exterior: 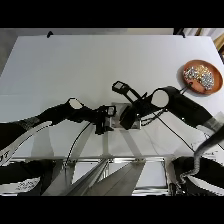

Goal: Fold the box and place the chain.

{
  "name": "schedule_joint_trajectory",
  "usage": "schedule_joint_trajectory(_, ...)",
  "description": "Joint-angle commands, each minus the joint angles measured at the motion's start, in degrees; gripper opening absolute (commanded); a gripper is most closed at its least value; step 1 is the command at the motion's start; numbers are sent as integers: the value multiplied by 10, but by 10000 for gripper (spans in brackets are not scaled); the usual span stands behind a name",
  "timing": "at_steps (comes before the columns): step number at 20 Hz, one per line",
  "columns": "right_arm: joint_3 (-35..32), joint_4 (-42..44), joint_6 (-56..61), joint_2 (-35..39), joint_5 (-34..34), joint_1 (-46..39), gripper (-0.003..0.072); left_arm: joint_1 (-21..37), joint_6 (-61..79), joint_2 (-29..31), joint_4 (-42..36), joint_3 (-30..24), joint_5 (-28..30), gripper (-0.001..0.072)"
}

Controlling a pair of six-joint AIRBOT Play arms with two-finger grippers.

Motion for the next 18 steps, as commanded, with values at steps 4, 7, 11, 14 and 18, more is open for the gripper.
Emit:
schedule_joint_trajectory(4, -2, 1, 2, -36, -5, 12, 113, 0, 0, 0, 0, 0, 0, 253)
schedule_joint_trajectory(7, -2, 16, 15, -24, -1, 12, 135, 0, 0, 0, 0, 0, 0, 253)
schedule_joint_trajectory(11, -1, 0, 15, 39, 10, 2, 133, 0, 0, 0, 0, 0, 0, 253)
schedule_joint_trajectory(14, -1, -38, 26, 96, 47, -21, 129, 0, 0, 0, 0, 0, 0, 253)
schedule_joint_trajectory(18, -1, -93, 56, 150, 79, -80, 128, 0, 0, 0, 0, 0, 0, 253)
